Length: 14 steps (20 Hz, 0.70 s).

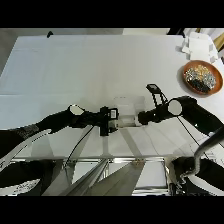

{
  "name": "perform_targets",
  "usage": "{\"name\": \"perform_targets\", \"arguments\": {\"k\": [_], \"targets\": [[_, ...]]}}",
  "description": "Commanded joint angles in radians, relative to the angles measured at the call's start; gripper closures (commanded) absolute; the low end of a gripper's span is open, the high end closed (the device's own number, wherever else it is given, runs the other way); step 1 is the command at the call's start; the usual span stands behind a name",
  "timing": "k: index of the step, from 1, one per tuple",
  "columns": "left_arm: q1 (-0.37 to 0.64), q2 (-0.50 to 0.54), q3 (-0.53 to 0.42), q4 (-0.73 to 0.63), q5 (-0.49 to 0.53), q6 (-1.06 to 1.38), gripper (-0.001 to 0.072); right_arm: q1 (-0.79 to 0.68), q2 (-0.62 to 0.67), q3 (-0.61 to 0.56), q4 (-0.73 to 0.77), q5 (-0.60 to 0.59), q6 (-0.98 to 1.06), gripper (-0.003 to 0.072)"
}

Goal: Fold the box and place the chain.

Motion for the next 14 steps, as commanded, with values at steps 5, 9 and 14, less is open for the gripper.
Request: {"name": "perform_targets", "arguments": {"k": [5, 9, 14], "targets": [[0.000, 0.000, 0.000, 0.000, 0.002, 0.000, 0.0459, 0.088, -0.063, 0.040, -0.067, 0.016, 0.103, 0.0214], [0.000, 0.000, 0.000, 0.000, 0.002, 0.000, 0.0459, 0.127, -0.087, 0.053, -0.111, 0.023, 0.158, 0.0210], [0.000, 0.000, 0.000, 0.000, 0.002, 0.000, 0.0459, 0.127, -0.087, 0.053, -0.129, 0.028, 0.179, 0.0215]]}}
